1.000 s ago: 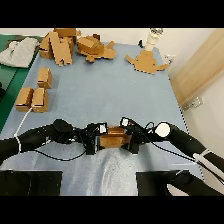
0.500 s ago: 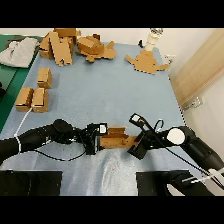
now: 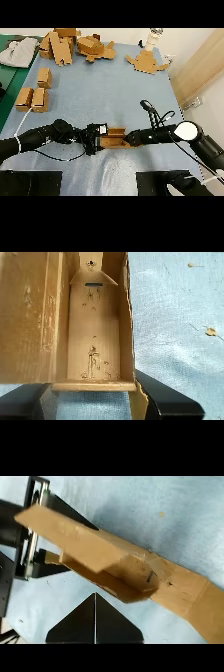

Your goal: Fold the box.

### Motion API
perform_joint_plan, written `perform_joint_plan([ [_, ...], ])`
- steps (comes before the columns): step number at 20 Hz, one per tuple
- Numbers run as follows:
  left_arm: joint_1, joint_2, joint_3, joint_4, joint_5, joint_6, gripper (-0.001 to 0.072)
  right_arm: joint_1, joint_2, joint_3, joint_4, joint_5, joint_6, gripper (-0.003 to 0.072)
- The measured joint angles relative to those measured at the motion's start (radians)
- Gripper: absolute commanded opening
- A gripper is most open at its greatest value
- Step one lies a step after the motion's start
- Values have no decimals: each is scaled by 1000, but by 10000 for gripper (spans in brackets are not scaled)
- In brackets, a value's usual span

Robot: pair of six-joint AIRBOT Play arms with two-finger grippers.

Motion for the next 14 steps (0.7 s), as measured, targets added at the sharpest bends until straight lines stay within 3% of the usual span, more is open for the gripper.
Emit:
perform_joint_plan([
  [8, 0, 0, 0, 27, -35, -2, 470, 0, -245, 86, 121, -114, -72, 7],
  [14, 0, 0, 0, 31, -39, -3, 470, 0, -380, 105, 122, -164, -103, 6],
])
